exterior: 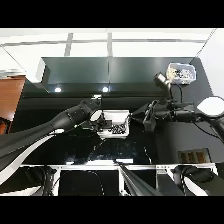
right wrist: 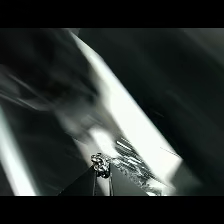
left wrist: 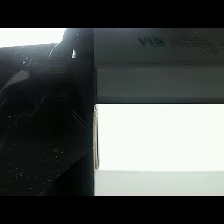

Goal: Fold the box and place the chain.

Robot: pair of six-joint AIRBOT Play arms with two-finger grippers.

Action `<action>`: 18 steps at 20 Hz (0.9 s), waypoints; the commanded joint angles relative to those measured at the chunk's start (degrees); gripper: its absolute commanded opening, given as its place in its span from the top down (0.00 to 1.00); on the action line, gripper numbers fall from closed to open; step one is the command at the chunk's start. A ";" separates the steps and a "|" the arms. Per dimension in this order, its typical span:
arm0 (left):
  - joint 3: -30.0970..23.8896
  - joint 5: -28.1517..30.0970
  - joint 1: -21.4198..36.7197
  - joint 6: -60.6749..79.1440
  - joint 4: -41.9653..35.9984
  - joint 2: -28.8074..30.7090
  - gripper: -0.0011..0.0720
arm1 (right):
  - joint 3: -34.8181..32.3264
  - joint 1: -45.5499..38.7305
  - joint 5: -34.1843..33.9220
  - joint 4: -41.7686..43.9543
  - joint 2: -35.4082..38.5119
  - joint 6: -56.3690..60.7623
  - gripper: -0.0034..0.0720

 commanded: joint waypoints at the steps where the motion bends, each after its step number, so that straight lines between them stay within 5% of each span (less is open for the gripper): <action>1: 0.07 0.02 0.04 0.02 0.00 -0.04 0.95 | 0.90 0.00 3.41 11.85 0.92 3.21 0.95; 11: 0.04 0.02 0.04 0.02 0.00 -0.55 0.95 | -3.82 6.34 -7.39 3.21 -4.92 6.73 0.92; 13: 0.04 0.00 0.04 0.02 0.00 -0.66 0.95 | -3.80 4.74 -8.15 2.36 -4.94 7.87 0.61; 18: 0.04 0.04 0.04 0.02 0.00 -0.66 0.95 | -3.76 3.17 -5.09 0.70 -4.76 8.37 0.61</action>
